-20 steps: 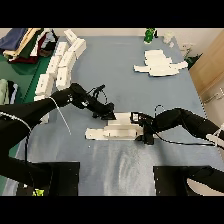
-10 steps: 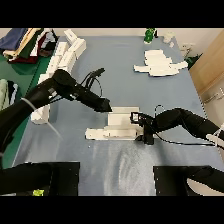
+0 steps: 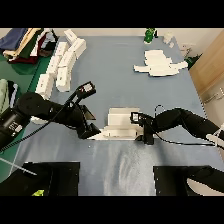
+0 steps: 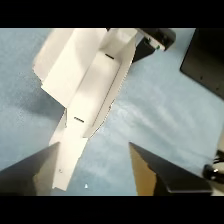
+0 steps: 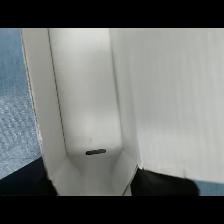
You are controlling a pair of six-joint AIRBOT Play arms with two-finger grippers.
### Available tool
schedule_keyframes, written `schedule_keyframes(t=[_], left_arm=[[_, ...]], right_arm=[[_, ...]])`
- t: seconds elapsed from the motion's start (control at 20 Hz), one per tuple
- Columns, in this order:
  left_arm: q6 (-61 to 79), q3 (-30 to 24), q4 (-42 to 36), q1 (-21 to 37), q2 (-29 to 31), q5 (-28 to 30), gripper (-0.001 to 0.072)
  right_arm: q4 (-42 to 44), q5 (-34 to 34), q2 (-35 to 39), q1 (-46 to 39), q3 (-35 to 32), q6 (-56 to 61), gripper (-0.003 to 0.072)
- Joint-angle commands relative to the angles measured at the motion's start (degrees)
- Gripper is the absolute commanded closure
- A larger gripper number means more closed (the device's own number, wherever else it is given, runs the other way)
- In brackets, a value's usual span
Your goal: Fold the box.
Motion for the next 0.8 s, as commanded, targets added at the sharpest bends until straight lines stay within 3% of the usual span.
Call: schedule_keyframes(t=[0.0, 0.2, 0.45, 0.75], left_arm=[[12.6, -3.7, 1.0, 0.0, 1.5, 1.7, 0.0022], [26.1, -6.7, 0.4, 1.3, -4.3, 3.2, 0.0022], [40.9, -6.9, -4.0, -0.5, -13.5, 12.2, 0.0022], [43.2, -6.9, -9.1, -4.1, -21.0, 17.9, 0.0027]], right_arm=[[0.0, 0.0, 0.0, 0.0, 0.0, 0.0, 0.0182], [0.0, 0.0, 0.0, 0.0, 0.0, 0.0, 0.0183], [0.0, 0.0, 0.0, 0.0, 0.0, 0.0, 0.0182], [0.0, 0.0, 0.0, 0.0, 0.0, 0.0, 0.0182]])
